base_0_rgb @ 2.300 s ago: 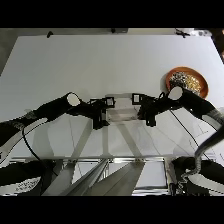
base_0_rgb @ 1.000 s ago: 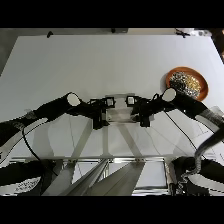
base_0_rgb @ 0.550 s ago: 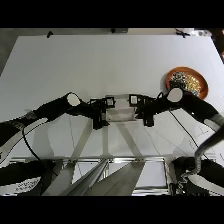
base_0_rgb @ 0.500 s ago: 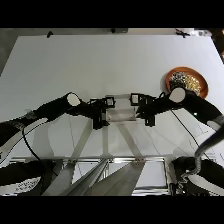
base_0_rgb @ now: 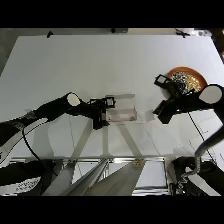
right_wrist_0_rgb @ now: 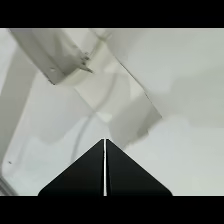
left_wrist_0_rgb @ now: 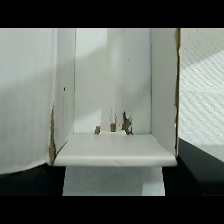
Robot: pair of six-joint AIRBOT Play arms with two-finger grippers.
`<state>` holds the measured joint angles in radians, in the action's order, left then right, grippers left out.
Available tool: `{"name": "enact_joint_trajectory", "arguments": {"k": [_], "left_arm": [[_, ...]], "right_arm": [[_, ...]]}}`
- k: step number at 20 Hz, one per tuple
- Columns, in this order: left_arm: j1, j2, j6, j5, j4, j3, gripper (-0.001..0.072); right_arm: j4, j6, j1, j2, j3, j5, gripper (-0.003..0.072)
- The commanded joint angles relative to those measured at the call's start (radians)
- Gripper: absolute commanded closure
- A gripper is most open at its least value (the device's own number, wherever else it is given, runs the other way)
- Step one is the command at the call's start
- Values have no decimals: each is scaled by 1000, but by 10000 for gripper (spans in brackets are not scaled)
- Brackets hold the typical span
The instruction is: Fold the box and place the chain.
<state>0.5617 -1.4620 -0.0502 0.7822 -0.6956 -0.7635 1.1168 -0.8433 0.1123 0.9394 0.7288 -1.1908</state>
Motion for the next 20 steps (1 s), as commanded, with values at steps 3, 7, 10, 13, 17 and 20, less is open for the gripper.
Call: {"name": "enact_joint_trajectory", "arguments": {"k": [3, 7, 10, 13, 17, 20], "left_arm": [[1, 0, 0, 0, 0, 0, 318], [1, 0, 0, 0, 0, 0, 318], [1, 0, 0, 0, 0, 1, 318], [1, 0, 0, 0, 0, 0, 318], [1, 0, 0, 0, 0, 0, 318], [1, 0, 0, 0, 0, 0, 318]], "right_arm": [[110, -395, -150, -13, -39, -21, 677], [56, -402, -177, 48, -153, 91, 677], [-92, -323, -176, 146, -196, 155, 678], [-248, -223, -176, 229, -200, 182, 679], [-295, -171, -176, 299, -201, 190, 678], [-334, -130, -175, 329, -202, 190, 679]]}}
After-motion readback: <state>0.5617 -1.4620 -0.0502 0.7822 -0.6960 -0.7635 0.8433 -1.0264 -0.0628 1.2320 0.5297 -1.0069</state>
